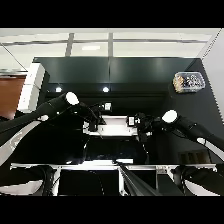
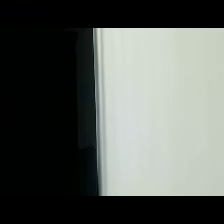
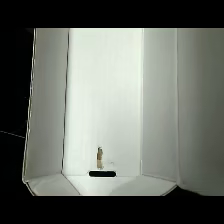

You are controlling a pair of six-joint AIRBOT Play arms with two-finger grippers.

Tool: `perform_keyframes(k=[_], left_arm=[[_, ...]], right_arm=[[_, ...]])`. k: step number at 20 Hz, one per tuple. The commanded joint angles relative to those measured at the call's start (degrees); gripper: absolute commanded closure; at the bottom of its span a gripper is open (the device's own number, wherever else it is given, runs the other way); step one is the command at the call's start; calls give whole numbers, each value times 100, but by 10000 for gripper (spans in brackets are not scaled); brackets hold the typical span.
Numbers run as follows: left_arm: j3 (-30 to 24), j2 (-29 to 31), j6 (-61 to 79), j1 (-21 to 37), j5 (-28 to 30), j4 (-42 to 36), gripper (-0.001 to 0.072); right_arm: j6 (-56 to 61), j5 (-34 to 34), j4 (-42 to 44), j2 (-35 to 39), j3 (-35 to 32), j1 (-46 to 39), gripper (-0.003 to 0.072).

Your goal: Fold the box and place the chain.

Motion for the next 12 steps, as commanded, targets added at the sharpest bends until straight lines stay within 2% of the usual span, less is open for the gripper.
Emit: perform_keyframes(k=[1,12], left_arm=[[0,4,-2,-2,2,-33,684],[0,4,-4,-2,-2,-68,684]], right_arm=[[-9,-46,214,-11,0,-2,22],[4,-166,227,-136,0,9,22]])
